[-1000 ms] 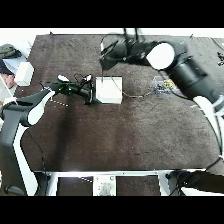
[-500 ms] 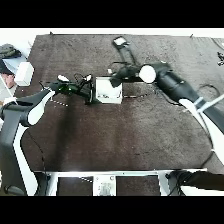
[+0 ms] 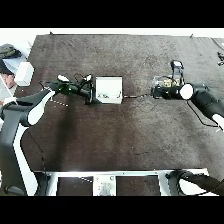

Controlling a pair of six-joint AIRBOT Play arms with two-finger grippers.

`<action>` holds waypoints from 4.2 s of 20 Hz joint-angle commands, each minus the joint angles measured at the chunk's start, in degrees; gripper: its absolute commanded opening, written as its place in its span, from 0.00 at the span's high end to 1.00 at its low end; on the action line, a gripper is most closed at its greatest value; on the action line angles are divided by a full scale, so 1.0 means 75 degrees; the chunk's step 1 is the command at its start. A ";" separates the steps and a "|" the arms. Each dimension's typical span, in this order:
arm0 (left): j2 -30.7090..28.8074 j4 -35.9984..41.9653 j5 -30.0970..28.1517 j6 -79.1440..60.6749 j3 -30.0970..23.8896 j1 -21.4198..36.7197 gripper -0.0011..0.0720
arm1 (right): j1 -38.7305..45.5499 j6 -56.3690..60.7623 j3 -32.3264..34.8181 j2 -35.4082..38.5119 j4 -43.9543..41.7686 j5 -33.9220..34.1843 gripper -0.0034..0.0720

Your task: Fold the box and place the chain.

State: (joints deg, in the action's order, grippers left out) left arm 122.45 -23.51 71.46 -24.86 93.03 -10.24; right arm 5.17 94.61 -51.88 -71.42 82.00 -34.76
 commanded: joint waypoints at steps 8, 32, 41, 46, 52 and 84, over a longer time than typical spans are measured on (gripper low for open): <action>-0.0003 -0.0003 -0.0003 0.0000 0.0000 0.0009 0.43 | 0.0259 0.0079 -0.0009 -0.2192 -0.1807 0.2471 0.46; -0.0003 -0.0003 0.0003 0.0000 0.0000 0.0009 0.43 | -0.3856 -0.0787 -0.0970 0.0122 -0.2911 0.4316 0.98; -0.0003 -0.0003 0.0000 0.0000 0.0000 0.0009 0.43 | -0.4392 -0.0644 -0.0970 -0.1294 -0.3226 0.4459 0.97; -0.0003 -0.0003 0.0003 0.0000 0.0000 0.0009 0.43 | -0.3177 -0.0644 -0.0947 -0.1099 -0.2486 0.2821 0.59; -0.0003 -0.0003 0.0003 0.0000 0.0000 0.0009 0.43 | -0.0708 -0.0638 0.0341 -0.0297 -0.2040 0.2066 0.59; -0.0003 -0.0003 0.0000 0.0000 0.0000 0.0009 0.43 | -0.3456 -0.1716 -0.1425 0.0023 -0.3363 0.4170 0.98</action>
State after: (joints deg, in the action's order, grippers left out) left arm 122.45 -23.51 71.48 -24.84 93.03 -10.24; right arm -13.76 84.01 -60.10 -74.54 56.75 -6.70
